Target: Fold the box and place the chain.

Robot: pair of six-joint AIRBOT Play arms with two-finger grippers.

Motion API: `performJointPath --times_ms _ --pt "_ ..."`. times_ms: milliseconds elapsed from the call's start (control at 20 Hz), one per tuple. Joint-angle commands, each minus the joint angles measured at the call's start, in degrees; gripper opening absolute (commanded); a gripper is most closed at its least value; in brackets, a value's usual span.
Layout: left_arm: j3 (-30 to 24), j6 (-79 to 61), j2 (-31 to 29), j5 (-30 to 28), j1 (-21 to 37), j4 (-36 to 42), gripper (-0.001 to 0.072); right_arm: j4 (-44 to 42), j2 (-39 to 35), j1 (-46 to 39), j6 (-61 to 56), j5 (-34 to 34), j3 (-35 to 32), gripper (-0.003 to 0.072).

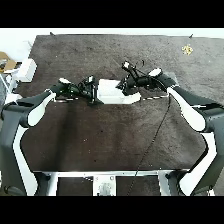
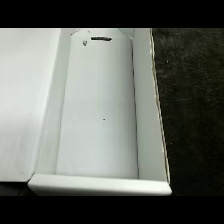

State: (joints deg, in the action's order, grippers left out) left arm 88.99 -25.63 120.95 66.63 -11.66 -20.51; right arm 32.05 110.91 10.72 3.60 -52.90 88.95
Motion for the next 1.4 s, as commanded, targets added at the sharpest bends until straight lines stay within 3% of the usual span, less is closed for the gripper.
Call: performJointPath --times_ms 0,200,250,300,350,600,700,950,1000,1050,1200,1300,1350 --pt "0.04 0.09 0.02 -0.11 0.07 0.13 0.0226 -0.37 -3.63 -0.26 0.94 -0.24 0.09 0.0002" --pt "0.04 0.09 0.02 -0.11 0.07 0.13 0.0226 0.11 -10.84 -2.91 0.66 -4.11 0.09 0.0003" --pt "0.04 0.09 0.02 -0.11 0.07 0.13 0.0226 1.38 -12.13 -3.85 0.39 -6.58 0.09 0.0149" --pt "0.04 0.09 0.02 -0.11 0.07 0.13 0.0226 4.13 -12.87 -4.46 -0.48 -8.31 0.09 0.0438" --pt "0.04 0.09 0.00 -0.11 0.07 0.13 0.0226 7.48 -13.05 -4.76 -1.16 -9.64 0.09 0.0595" --pt "0.04 0.09 0.02 -0.15 0.07 0.13 0.0226 24.20 -10.40 -3.45 -1.88 -10.03 -1.92 0.0597" --pt "0.04 0.09 0.02 -0.15 0.07 0.13 0.0226 24.76 -8.44 -2.58 -1.88 -10.05 -2.43 0.0693" --pt "0.04 0.09 0.02 -0.17 0.07 0.13 0.0226 24.65 -6.25 -0.33 -1.97 -9.40 -2.47 0.0683" --pt "0.04 0.07 0.00 -0.17 0.07 0.13 0.0226 24.15 -6.25 -0.31 -2.38 -8.63 -2.47 0.0663" --pt "0.04 0.07 0.02 -0.17 0.07 0.13 0.0226 24.06 -6.25 -0.31 -2.93 -7.76 -2.47 0.0567" --pt "0.04 0.07 0.02 -0.20 0.07 0.13 0.0226 21.88 -6.23 -0.24 -3.43 -7.23 -2.54 0.0562" --pt "0.04 0.07 0.02 -0.20 0.07 0.13 0.0226 20.92 -6.23 -0.20 -3.43 -7.26 -2.54 0.0380" --pt "0.07 0.07 0.02 -0.17 0.07 0.13 0.0226 19.58 -6.05 -0.17 -3.41 -7.34 -2.56 0.0380"
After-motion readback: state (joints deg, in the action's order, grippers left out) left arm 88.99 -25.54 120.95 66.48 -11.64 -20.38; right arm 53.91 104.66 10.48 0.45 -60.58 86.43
